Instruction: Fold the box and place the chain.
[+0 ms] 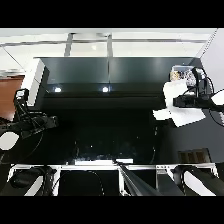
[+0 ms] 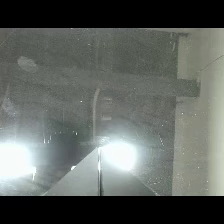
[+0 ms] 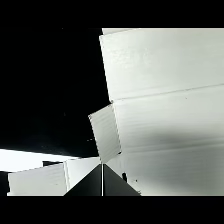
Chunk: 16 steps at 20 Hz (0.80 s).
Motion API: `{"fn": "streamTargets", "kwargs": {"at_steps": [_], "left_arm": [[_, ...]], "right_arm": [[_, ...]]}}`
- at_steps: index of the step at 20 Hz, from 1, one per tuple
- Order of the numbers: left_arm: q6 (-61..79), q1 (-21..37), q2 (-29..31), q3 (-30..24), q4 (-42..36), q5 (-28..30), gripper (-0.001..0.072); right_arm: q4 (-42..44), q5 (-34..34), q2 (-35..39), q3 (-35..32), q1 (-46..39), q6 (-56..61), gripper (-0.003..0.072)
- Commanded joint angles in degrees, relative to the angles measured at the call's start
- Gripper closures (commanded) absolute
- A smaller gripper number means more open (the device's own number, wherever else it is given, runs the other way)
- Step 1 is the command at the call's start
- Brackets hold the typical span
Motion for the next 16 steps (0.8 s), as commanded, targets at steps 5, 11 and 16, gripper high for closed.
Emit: {"fn": "streamTargets", "kwargs": {"at_steps": [5, 11, 16], "left_arm": [[0.0, 0.1, 0.0, 0.0, 0.0, 0.0, 0.0686], [0.0, 0.1, 0.0, 0.0, 0.0, 0.0, 0.0687], [0.0, 0.1, 0.0, 0.0, 0.0, 0.0, 0.0686]], "right_arm": [[0.0, 0.0, 0.0, 0.0, 0.0, 0.0, 0.0674], [0.0, 0.0, 0.0, 0.0, 0.0, 0.0, 0.0674], [6.8, -1.5, -0.1, -0.1, 0.0, 0.0, 0.0674]]}}
